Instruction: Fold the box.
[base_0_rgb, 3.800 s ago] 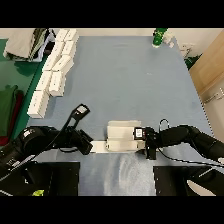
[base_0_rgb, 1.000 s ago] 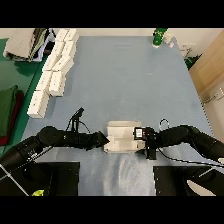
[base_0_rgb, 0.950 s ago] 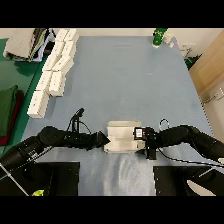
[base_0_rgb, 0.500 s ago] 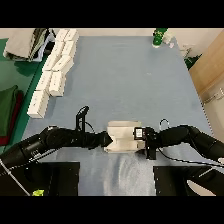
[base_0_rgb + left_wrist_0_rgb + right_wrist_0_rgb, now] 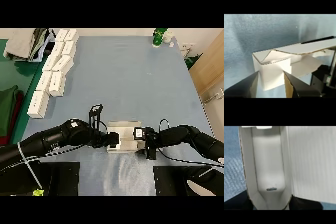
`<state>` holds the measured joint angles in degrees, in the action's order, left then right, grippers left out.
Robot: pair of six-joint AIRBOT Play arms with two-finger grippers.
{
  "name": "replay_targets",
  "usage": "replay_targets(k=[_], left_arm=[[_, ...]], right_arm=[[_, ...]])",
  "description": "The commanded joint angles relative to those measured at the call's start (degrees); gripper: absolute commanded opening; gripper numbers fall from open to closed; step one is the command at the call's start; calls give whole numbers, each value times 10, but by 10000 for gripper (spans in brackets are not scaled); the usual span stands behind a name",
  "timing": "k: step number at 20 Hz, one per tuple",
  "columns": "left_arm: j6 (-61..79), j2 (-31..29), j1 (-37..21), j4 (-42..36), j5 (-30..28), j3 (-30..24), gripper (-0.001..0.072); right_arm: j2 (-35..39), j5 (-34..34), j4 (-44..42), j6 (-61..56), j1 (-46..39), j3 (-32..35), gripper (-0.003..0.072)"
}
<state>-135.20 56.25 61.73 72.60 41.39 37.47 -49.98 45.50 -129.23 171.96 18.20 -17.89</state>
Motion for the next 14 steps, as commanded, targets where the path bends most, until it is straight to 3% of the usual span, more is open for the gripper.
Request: replay_targets(k=[1,13,14], left_arm=[[-101,32,28,113,93,53,453],[-174,128,80,129,120,136,451],[-177,130,84,130,126,139,401]], right_arm=[[0,0,0,0,0,0,520],[0,0,0,0,0,0,520],[0,0,0,0,0,0,520]])
